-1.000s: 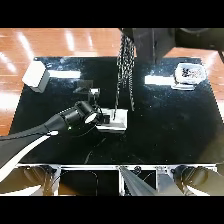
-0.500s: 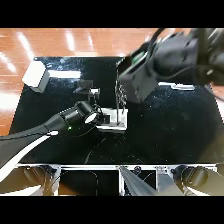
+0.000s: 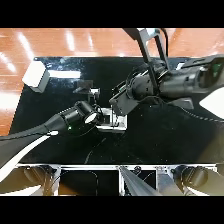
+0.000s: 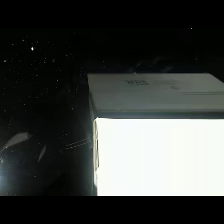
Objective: Fold the box and place the chain.
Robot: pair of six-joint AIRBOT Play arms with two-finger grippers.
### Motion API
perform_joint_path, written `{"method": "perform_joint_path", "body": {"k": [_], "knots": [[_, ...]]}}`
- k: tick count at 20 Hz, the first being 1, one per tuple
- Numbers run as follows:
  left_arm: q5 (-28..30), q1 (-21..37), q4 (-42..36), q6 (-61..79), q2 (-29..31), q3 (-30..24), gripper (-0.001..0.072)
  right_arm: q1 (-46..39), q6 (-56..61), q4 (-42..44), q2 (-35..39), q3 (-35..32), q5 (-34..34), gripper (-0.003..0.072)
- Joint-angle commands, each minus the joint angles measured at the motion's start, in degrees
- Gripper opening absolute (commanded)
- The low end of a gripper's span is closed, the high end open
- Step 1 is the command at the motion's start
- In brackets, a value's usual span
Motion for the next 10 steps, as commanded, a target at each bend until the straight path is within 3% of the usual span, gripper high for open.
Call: {"method": "perform_joint_path", "body": {"k": [1, 5, 10], "knots": [[0.02, -0.02, 0.02, 0.02, -0.04, -0.02, 0.0020, -3.13, -0.31, 0.00, 0.02, -3.54, -3.04, 0.0031], [0.04, -0.02, 0.00, 0.02, -0.04, -0.02, 0.0020, -5.75, -1.55, 2.16, 0.00, -4.50, -2.86, 0.0030], [0.07, -0.02, 0.00, 0.02, -0.04, -0.02, 0.0020, -5.68, -1.55, 8.33, 0.00, -10.58, -4.33, 0.0031]]}}
